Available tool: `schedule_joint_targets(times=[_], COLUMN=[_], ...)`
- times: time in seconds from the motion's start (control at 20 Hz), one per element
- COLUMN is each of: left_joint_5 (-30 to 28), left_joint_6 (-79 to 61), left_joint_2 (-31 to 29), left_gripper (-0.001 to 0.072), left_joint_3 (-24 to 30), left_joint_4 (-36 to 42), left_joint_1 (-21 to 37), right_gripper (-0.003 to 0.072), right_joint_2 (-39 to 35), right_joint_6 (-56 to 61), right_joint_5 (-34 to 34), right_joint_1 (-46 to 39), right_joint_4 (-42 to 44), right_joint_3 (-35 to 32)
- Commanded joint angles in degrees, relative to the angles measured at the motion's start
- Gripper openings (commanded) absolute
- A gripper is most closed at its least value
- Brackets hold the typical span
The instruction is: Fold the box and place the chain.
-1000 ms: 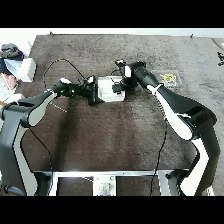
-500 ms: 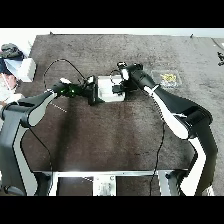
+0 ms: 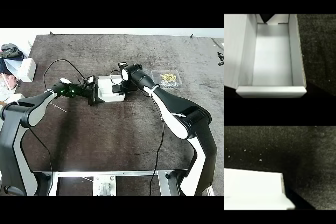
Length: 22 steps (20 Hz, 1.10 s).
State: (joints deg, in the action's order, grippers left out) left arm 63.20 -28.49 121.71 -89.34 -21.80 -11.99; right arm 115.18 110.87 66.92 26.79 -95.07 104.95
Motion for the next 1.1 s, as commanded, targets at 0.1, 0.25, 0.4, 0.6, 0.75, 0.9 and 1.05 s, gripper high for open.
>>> schedule_joint_targets(times=[0.1, 0.25, 0.4, 0.6, 0.75, 0.9, 1.05], left_joint_5=[0.04, 0.02, 0.02, 0.02, 0.02, 0.00, 0.02], left_joint_6=[-0.04, -0.04, -0.04, -0.04, -0.04, -0.04, -0.04], left_joint_2=[0.02, 0.02, 0.02, 0.02, 0.02, 0.02, 0.02], left_gripper=[0.0356, 0.0356, 0.0356, 0.0356, 0.0356, 0.0356, 0.0356], left_joint_3=[-0.07, -0.07, -0.07, -0.07, -0.07, -0.07, -0.07], left_joint_4=[-0.02, -0.02, -0.02, -0.04, -0.04, -0.04, -0.04], left_joint_1=[0.02, 0.02, 0.02, 0.02, 0.02, 0.02, 0.02], right_gripper=[0.0037, 0.0202, 0.0243, 0.0244, 0.0243, 0.0243, 0.0242], right_joint_2=[0.76, 0.59, -0.94, -3.76, -5.35, -9.05, -13.11], right_joint_6=[1.09, 1.51, 1.18, -2.23, -7.93, -15.72, -20.65], right_joint_5=[0.55, 0.76, 0.81, 2.01, 5.29, 5.27, 3.34], right_joint_1=[0.11, 0.11, 0.11, -0.13, -1.66, -5.60, -13.42], right_joint_4=[-0.50, -0.74, -0.79, -1.01, -1.09, -1.60, -2.71], right_joint_3=[0.04, 0.04, 0.04, 0.04, 0.04, 0.04, 0.04])
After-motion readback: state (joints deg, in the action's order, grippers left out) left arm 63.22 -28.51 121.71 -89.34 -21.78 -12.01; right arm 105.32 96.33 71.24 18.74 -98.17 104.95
